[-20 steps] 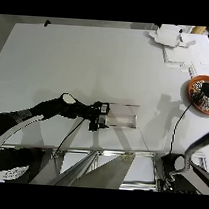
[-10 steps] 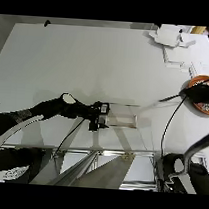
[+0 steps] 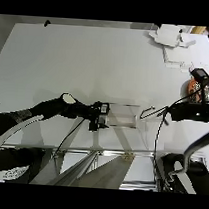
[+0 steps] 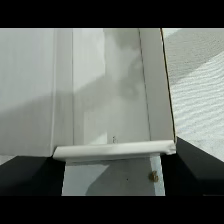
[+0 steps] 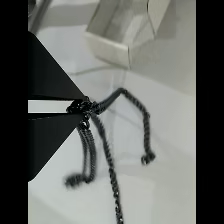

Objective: Fold the box and place the chain.

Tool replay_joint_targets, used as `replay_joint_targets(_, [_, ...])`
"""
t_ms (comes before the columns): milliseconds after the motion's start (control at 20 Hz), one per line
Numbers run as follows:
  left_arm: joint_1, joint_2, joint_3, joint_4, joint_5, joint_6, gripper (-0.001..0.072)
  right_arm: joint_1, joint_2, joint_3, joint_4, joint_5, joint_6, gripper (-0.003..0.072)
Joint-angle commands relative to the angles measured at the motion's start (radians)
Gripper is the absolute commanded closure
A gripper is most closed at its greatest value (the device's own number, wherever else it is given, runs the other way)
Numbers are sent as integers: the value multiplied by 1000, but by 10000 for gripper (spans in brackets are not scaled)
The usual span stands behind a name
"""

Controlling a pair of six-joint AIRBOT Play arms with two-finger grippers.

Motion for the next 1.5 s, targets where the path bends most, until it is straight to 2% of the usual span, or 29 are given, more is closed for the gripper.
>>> replay_joint_targets(0, [0,1,1,0,0,0,438,7,2,-106,-138,-141,75,663])
replay_joint_targets(250, [0,1,1,0,0,0,438,7,0,-117,-148,-289,100,663])
replay_joint_targets(350, [0,1,1,0,0,0,438,7,0,-117,-140,-248,100,664])
replay_joint_targets(500, [0,1,1,0,0,0,438,7,0,-117,-168,-110,101,658])
replay_joint_targets(600, [0,1,1,0,0,0,438,7,0,-117,-171,-72,101,486])
replay_joint_targets(650, [0,1,1,0,0,0,438,7,0,-117,-169,-76,102,461])
replay_joint_targets(750, [0,1,1,0,0,0,438,7,-21,-113,-128,-105,101,461])
replay_joint_targets(1000, [0,1,1,0,0,0,438,31,-249,-105,55,-237,8,460])
replay_joint_targets(1100, [0,1,1,0,0,0,438,104,-339,-105,47,-287,-103,461])
replay_joint_targets(1250, [0,1,1,0,0,0,438,216,-419,-105,-56,-378,-169,461])
replay_joint_targets(1450, [0,1,1,0,0,0,438,256,-471,-105,-89,-404,-210,465])
